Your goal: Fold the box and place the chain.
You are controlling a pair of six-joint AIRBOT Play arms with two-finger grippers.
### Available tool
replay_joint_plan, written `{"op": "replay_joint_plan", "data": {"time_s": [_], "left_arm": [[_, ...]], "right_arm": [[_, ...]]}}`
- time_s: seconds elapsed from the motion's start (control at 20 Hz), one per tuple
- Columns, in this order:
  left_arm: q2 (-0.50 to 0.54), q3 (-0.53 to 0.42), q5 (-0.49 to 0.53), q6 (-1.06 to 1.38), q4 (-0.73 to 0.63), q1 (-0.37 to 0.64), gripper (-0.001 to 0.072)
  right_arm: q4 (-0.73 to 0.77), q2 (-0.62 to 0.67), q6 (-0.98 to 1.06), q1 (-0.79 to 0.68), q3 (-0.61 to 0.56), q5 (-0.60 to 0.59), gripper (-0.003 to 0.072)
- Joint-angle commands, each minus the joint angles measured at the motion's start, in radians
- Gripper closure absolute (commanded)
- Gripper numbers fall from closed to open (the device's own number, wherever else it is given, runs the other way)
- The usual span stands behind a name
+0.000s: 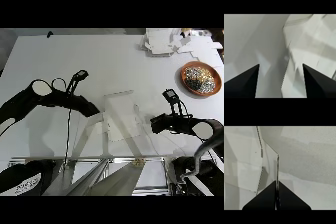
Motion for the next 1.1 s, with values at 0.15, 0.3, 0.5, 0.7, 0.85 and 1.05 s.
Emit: {"op": "replay_joint_plan", "data": {"time_s": [0.15, 0.3, 0.5, 0.7, 0.85, 1.05], "left_arm": [[-0.229, 0.0, -0.004, 0.409, -0.385, 0.0, 0.0064], [-0.278, 0.0, -0.042, 0.476, -0.417, -0.001, 0.0078], [-0.316, 0.0, -0.064, 0.515, -0.398, -0.015, 0.0262], [-0.322, 0.01, -0.057, 0.571, -0.387, -0.05, 0.0534], [-0.319, 0.017, -0.061, 0.684, -0.385, -0.049, 0.07], [-0.277, 0.019, -0.056, 0.856, -0.383, -0.06, 0.0705]], "right_arm": [[0.002, 0.001, 0.001, 0.001, -0.001, 0.001, 0.0668], [0.002, 0.001, 0.001, 0.001, -0.001, 0.001, 0.0668], [0.002, 0.001, 0.001, 0.001, -0.001, 0.002, 0.0668], [0.002, 0.001, 0.001, 0.001, -0.001, 0.002, 0.0668], [0.006, 0.001, 0.001, 0.001, -0.001, 0.017, 0.0668], [0.057, 0.002, -0.001, 0.001, 0.006, 0.023, 0.056]]}}
